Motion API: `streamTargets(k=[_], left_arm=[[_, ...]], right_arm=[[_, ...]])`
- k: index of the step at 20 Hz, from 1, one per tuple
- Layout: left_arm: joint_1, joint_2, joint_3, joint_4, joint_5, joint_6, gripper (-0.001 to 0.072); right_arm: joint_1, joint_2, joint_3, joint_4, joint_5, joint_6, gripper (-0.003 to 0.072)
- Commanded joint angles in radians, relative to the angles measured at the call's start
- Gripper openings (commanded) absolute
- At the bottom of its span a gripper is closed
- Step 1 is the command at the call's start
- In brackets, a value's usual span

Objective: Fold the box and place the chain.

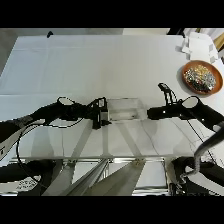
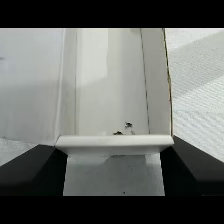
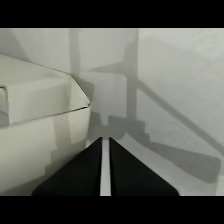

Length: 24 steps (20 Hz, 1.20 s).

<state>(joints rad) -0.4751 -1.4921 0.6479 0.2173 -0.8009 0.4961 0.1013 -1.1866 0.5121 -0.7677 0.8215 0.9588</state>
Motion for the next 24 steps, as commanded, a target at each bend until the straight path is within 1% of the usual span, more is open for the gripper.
streamTargets(k=[1,3,4,5,7,10,12,13,15,18,20,21,22,23,24], left_arm=[[0.0,0.0,0.0,0.0,0.0,0.0,0.0137],[0.0,0.0,0.0,0.0,0.0,0.0,0.0137],[0.0,0.0,0.0,0.0,0.0,0.0,0.0137],[0.0,0.0,0.0,0.0,0.0,0.0,0.0137],[0.0,0.0,0.0,0.0,0.0,0.0,0.0137],[0.0,0.0,0.0,0.0,0.0,0.0,0.0137],[0.0,0.0,0.0,0.0,0.0,0.0,0.0137],[0.0,0.0,0.0,0.0,0.0,0.0,0.0137],[0.0,0.0,0.0,0.0,0.0,0.0,0.0137],[0.0,0.0,0.0,0.0,0.0,0.0,0.0137],[0.0,0.0,0.0,0.0,0.0,0.0,0.0137],[0.0,0.0,0.0,0.0,0.0,0.0,0.0137],[0.0,0.0,0.0,0.0,0.0,0.0,0.0137],[0.0,0.0,0.0,0.0,0.0,0.0,0.0137],[0.0,0.0,0.0,0.0,0.0,0.0,0.0137]], right_arm=[[0.016,0.032,0.001,0.034,0.002,-0.022,0.0108],[0.016,0.066,0.001,0.037,0.002,-0.021,0.012],[0.016,0.079,0.001,0.04,0.006,-0.021,0.0142],[0.016,0.086,0.001,0.044,0.018,-0.021,0.0184],[0.016,0.097,0.001,0.052,0.042,-0.021,0.0202],[0.016,0.122,0.001,0.066,0.052,-0.021,0.0202],[0.016,0.125,0.001,0.076,0.061,-0.018,0.0242],[0.016,0.125,0.001,0.091,0.078,-0.018,0.0243],[0.016,0.125,0.001,0.125,0.092,-0.022,0.0278],[0.053,0.124,0.001,0.124,0.072,-0.022,0.0322],[0.093,0.115,0.001,0.114,0.021,-0.021,0.0323],[0.109,0.105,0.002,0.113,0.002,-0.015,0.0335],[0.122,0.092,0.009,0.103,-0.003,-0.006,0.0358],[0.134,0.083,0.022,0.073,-0.008,0.025,0.0415],[0.146,0.08,0.04,0.028,-0.013,0.063,0.0418]])
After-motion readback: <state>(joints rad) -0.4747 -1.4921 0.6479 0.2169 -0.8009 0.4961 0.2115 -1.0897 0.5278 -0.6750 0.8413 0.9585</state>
